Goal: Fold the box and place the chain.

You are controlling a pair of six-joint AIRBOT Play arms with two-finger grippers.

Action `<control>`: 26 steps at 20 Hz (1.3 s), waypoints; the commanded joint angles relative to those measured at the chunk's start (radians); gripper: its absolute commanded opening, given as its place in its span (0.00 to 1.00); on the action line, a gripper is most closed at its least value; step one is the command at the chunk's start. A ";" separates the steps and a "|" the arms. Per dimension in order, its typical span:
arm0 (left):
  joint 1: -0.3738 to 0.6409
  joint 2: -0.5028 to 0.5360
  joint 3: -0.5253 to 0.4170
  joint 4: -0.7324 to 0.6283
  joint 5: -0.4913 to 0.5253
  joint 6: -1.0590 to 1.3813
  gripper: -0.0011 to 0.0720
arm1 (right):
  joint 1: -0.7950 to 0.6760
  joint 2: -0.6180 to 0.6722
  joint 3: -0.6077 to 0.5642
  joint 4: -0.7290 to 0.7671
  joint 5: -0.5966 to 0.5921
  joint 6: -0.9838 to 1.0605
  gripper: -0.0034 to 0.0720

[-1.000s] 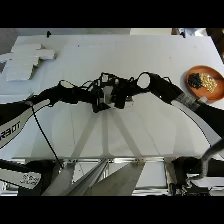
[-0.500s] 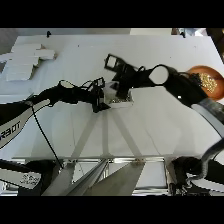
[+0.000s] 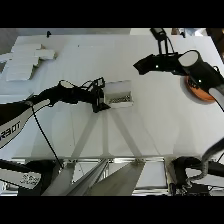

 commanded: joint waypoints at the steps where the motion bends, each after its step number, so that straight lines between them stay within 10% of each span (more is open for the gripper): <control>1: 0.000 0.001 0.000 0.000 0.000 0.000 0.67 | -0.080 -0.150 0.105 0.167 0.160 -0.002 0.47; 12: 0.000 0.001 0.000 0.000 0.000 0.000 0.67 | -0.023 -0.361 0.301 0.164 0.711 -0.157 0.47; 26: 0.000 0.001 0.000 0.000 0.000 0.000 0.67 | 0.229 -0.294 0.301 -0.184 0.601 -0.368 0.59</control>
